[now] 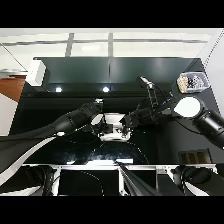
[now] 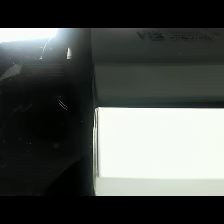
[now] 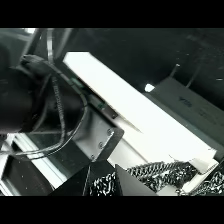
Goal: Fold the box and place the chain.
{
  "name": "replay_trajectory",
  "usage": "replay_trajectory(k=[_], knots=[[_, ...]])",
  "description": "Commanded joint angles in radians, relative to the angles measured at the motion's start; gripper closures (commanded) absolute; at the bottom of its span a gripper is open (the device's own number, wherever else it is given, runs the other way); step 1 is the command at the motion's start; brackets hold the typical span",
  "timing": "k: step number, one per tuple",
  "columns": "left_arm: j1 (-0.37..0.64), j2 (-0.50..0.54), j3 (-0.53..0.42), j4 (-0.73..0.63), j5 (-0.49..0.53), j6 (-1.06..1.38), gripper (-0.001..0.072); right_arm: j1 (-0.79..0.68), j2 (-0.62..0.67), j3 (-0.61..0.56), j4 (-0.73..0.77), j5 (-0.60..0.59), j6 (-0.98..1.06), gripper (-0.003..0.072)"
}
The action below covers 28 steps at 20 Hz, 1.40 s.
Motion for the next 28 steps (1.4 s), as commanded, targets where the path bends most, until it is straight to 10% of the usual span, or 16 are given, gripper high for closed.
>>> replay_trajectory(k=[1,2,9,12,17,27,28], knots=[[0.001,0.0,0.0,0.0,0.002,0.0,0.0678,-0.009,-0.006,-0.018,-0.007,-0.026,-0.001,0.0276],[0.001,0.0,0.0,0.0,0.003,0.0,0.0678,-0.031,-0.005,-0.01,-0.014,-0.005,-0.017,0.0078],[0.001,0.0,0.0,0.0,0.0,0.0,0.0678,-0.379,0.095,-0.002,-0.308,0.184,-0.327,0.0077],[0.001,0.0,0.0,0.001,0.0,0.0,0.0678,-0.419,0.093,-0.189,-0.338,-0.048,-0.491,-0.0034],[0.001,0.0,0.0,0.0,0.005,0.0,0.0678,-0.34,0.092,-0.385,-0.333,-0.35,-0.952,-0.0028],[0.001,0.0,0.0,0.0,0.003,0.0,0.0678,-0.335,-0.122,-0.376,0.135,-0.343,-1.585,-0.0016],[0.001,0.0,0.0,0.0,0.003,0.0,0.0678,-0.335,-0.13,-0.37,0.135,-0.343,-1.598,0.0095]])
